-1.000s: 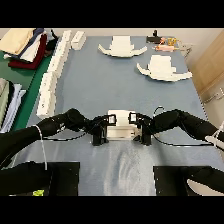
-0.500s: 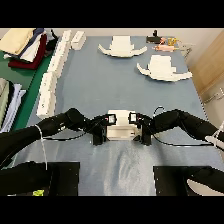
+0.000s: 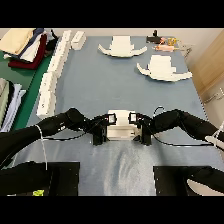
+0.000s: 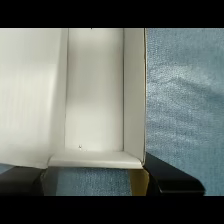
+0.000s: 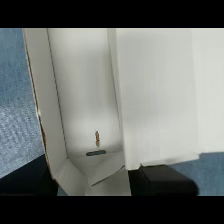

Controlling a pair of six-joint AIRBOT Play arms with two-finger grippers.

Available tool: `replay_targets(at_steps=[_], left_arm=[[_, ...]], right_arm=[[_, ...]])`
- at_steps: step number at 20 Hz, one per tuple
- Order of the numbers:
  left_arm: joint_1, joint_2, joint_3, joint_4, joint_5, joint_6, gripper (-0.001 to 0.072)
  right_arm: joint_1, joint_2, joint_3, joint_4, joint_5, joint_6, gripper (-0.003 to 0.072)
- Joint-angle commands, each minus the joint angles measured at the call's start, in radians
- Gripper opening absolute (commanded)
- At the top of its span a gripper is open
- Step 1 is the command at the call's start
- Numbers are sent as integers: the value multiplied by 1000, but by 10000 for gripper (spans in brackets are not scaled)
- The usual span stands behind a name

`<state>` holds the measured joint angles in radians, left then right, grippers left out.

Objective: Fold the box.

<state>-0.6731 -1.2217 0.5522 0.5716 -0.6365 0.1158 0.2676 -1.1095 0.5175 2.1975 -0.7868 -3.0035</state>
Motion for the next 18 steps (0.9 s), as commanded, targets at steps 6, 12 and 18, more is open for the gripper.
replay_targets(at_steps=[6,12,18], left_arm=[[0,0,0,0,-2,0,509],[0,0,0,0,-2,0,509],[0,0,0,0,-1,0,509]], right_arm=[[0,0,0,0,0,0,507],[-8,3,1,1,-16,7,720],[-26,35,2,-97,-117,22,720]])
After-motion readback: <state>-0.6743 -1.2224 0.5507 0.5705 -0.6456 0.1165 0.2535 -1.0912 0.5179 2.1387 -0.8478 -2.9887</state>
